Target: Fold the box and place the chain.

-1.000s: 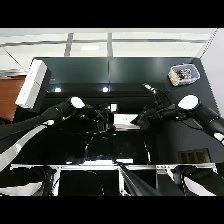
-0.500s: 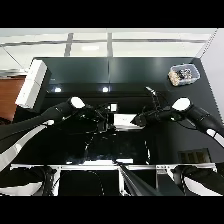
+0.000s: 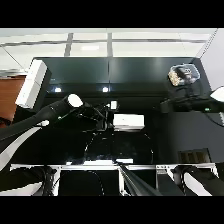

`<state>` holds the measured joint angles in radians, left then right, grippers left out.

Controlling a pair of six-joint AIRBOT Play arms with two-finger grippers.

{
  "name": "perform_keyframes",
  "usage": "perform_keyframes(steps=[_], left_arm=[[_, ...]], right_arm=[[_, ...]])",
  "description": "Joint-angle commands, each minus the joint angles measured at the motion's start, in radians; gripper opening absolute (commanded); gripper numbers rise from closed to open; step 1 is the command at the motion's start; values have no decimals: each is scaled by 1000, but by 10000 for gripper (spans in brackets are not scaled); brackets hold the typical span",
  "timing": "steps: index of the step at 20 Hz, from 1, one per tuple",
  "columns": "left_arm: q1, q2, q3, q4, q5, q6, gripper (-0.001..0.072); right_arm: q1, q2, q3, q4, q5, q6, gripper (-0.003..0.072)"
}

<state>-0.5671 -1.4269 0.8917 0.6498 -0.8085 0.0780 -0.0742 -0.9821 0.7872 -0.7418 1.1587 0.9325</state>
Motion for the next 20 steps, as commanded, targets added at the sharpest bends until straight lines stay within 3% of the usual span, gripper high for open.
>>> perform_keyframes(steps=[1,5,8,12,20], left_arm=[[-2,62,55,63,-99,-166,714],[-78,10,173,-29,-6,-248,712],[-148,-117,303,-3,31,-327,711],[-183,-260,450,129,-100,-455,711],[-182,-273,477,214,-227,-564,711]], right_arm=[[-173,59,12,-38,50,14,17],[-203,59,7,-34,34,22,18],[-202,59,7,-34,34,22,18],[-202,59,7,-37,34,21,18],[-202,59,7,-39,33,14,18]])
